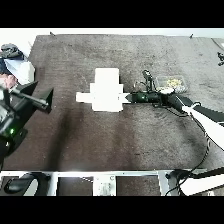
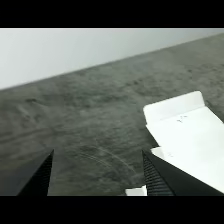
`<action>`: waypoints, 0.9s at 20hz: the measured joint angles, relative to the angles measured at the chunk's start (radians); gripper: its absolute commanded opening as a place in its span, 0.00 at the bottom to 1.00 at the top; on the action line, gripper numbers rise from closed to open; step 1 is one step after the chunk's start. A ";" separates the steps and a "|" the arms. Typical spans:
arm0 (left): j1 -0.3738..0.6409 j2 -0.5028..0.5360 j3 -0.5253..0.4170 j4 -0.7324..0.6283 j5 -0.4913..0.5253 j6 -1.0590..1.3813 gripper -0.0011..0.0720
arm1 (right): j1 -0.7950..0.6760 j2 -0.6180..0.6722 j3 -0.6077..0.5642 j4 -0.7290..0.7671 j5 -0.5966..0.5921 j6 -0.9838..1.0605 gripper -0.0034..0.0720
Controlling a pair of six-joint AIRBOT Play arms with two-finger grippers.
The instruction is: Fold the box and place the chain.
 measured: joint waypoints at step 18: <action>-0.079 -1.220 1.255 0.963 -0.710 -1.078 0.84 | 0.002 -0.004 0.001 0.023 0.026 -0.084 0.03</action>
